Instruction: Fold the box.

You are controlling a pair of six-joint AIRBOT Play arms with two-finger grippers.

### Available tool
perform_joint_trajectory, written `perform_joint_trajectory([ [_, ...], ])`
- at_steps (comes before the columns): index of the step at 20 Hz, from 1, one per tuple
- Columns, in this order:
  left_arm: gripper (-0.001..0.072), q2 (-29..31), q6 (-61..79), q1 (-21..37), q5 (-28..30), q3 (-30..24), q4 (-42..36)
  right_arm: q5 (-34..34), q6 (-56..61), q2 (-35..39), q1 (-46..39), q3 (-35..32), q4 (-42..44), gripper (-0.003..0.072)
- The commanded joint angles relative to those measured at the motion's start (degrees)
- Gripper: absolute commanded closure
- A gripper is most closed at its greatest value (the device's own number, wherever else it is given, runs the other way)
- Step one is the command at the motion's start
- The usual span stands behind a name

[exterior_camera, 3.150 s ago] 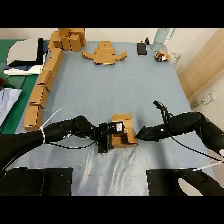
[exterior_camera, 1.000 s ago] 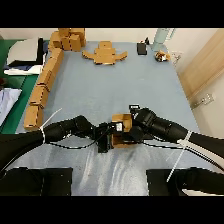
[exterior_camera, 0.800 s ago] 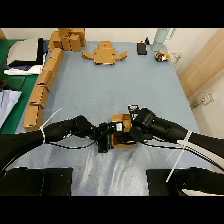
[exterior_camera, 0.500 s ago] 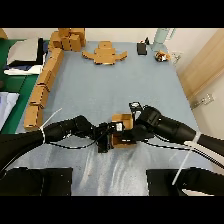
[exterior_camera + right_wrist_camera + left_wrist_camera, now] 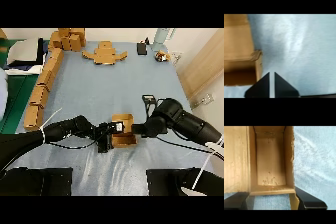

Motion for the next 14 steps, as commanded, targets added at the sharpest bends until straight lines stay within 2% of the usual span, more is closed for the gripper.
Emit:
perform_joint_trajectory([
  [1,0.0343,0.0,0.0,0.0,0.0,0.0,0.0,2.4,-6.2,-0.8,-7.8,-0.1,-3.1,0.0683],
  [2,0.0343,0.0,0.0,0.0,0.0,0.0,0.0,6.4,-11.7,-2.6,-12.5,-0.1,0.1,0.0683],
  [3,0.0343,0.0,0.0,0.0,0.0,0.0,0.0,11.4,-20.8,-5.2,-18.2,0.0,8.1,0.0683],
  [5,0.0343,0.0,0.0,0.0,0.0,0.0,0.0,17.7,-44.3,-12.8,-31.5,0.0,36.0,0.0683],
  [6,0.0343,0.0,0.0,0.0,0.0,0.0,0.0,18.2,-53.2,-16.3,-36.3,0.0,48.6,0.0683],
  [8,0.0343,0.0,0.0,0.0,0.0,0.0,0.0,15.5,-65.3,-22.1,-42.2,0.2,67.9,0.0683],
  [9,0.0343,0.0,0.0,0.0,0.0,0.0,0.0,12.2,-68.3,-24.1,-43.0,0.9,71.1,0.0683],
  [11,0.0343,0.0,0.0,0.0,0.0,0.0,0.0,6.0,-72.1,-26.7,-41.7,2.6,71.3,0.0684],
  [14,0.0343,0.0,0.0,0.0,0.0,0.0,0.0,1.7,-79.4,-26.0,-36.6,2.3,70.9,0.0686],
])
